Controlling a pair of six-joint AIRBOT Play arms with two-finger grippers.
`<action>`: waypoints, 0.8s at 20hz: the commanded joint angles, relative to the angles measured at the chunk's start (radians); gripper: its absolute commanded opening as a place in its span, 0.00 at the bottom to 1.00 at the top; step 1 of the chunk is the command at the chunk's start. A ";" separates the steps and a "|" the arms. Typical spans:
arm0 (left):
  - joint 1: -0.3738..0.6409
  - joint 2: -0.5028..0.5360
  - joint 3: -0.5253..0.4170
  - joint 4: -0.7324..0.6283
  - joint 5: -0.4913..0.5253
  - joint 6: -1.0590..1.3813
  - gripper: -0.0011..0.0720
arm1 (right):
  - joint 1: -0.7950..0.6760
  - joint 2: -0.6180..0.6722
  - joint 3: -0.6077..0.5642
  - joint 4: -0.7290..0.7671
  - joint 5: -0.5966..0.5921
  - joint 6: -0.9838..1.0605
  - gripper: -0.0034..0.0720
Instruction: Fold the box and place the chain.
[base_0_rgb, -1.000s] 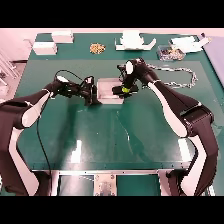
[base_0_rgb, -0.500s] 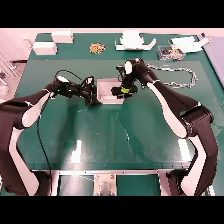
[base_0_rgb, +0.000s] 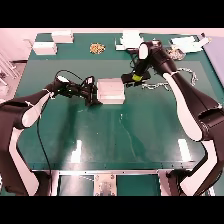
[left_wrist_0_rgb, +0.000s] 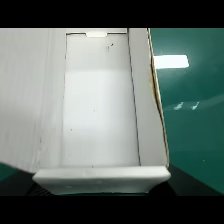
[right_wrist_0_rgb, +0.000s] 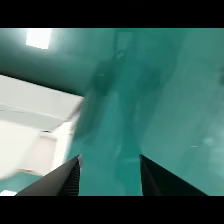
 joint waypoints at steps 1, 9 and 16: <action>0.001 0.000 0.001 0.001 -0.001 0.000 0.59 | -0.050 0.029 0.002 -0.090 -0.076 -0.165 0.65; 0.001 0.000 0.001 0.001 -0.001 0.000 0.59 | -0.251 0.029 -0.113 0.052 -0.242 -0.594 0.65; 0.001 0.000 0.001 0.001 0.000 0.000 0.59 | -0.462 0.028 -0.263 0.443 -0.344 -1.197 0.65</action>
